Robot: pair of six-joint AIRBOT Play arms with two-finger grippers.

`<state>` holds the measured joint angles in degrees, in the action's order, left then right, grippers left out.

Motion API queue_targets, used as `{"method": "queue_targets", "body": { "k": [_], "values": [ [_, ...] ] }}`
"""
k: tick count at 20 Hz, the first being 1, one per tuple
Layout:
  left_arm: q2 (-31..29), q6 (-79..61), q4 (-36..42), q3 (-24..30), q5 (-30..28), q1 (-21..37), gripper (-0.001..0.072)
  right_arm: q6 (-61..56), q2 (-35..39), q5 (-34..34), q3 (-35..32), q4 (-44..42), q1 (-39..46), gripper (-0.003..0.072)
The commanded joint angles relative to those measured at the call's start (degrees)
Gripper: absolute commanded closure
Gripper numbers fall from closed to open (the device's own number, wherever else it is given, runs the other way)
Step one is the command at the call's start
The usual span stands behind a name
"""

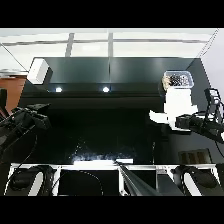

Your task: Fold the box and place the chain.

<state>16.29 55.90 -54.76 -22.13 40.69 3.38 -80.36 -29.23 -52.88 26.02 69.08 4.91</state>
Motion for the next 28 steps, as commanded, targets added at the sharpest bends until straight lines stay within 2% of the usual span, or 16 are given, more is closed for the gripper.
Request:
{"method": "queue_targets", "body": {
  "k": [1,14,18,20,22,23,24,25,26,28],
  "values": [
    [0.0,0.0,0.0,0.0,0.0,0.0,0.0679,0.0,0.1,0.0,0.0,0.0,0.0,0.0673],
    [0.0,0.0,0.0,0.0,0.0,0.0,0.0679,0.0,0.1,0.0,0.0,0.0,0.0,0.0674],
    [0.0,0.0,0.0,0.0,-0.1,0.0,0.0679,0.0,0.1,2.1,0.0,-0.4,0.0,0.0673],
    [0.0,0.0,0.0,0.1,-1.6,0.0,0.0679,0.0,0.1,3.6,0.0,-1.7,0.0,0.0673],
    [0.1,0.0,1.6,0.2,-6.2,0.0,0.0679,0.0,0.0,5.6,0.0,-0.9,0.0,0.0647],
    [0.1,0.0,3.2,0.2,-8.3,0.0,0.0679,0.0,0.0,8.0,0.0,-0.7,0.0,0.0366],
    [0.3,0.0,5.7,0.3,-10.4,-0.1,0.0668,0.0,0.0,10.6,0.0,-0.7,0.0,0.0009],
    [0.9,0.0,7.8,0.4,-12.2,-0.1,0.0402,0.0,0.0,13.5,0.0,-0.1,0.0,0.0008],
    [1.7,0.1,9.6,0.4,-13.6,-0.2,-0.0011,-0.3,0.0,16.9,0.0,2.2,0.0,0.0008],
    [4.1,0.2,12.5,0.2,-13.5,-0.2,0.0002,-9.4,-2.1,19.9,1.6,11.8,2.6,0.0008]
  ]
}}
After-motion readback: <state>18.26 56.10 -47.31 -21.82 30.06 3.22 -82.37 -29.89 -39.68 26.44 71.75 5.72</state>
